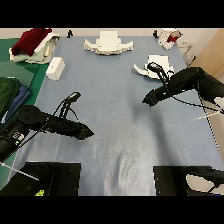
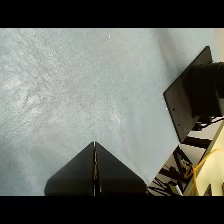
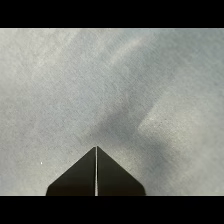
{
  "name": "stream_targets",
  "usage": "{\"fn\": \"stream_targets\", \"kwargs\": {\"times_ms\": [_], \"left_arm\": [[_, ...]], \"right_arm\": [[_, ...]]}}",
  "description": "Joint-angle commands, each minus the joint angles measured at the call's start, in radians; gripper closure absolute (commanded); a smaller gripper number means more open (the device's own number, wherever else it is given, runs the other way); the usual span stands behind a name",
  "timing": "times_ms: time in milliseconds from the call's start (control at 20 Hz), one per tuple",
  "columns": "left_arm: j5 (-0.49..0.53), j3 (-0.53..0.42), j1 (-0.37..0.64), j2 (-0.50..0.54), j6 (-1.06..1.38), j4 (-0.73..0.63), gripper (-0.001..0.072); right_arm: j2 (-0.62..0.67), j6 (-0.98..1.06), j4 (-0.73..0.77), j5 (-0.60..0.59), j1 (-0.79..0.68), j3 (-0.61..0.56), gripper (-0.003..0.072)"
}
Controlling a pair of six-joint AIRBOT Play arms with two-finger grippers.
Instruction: Fold the box.
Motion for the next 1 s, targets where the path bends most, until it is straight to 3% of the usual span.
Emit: {"fn": "stream_targets", "kwargs": {"times_ms": [0, 600, 950], "left_arm": [[0.0, 0.0, 0.0, 0.001, 0.0, 0.0, 0.0696], [0.0, 0.0, 0.0, 0.001, 0.001, 0.0, 0.0696], [0.009, 0.0, 0.0, 0.001, 0.0, -0.003, 0.0696]], "right_arm": [[-0.001, 0.0, 0.0, 0.0, 0.0, 0.001, 0.0681], [-0.001, 0.043, 0.01, 0.02, 0.001, 0.001, 0.068], [-0.001, 0.7, 0.092, 0.014, 0.011, 0.001, 0.068]]}}
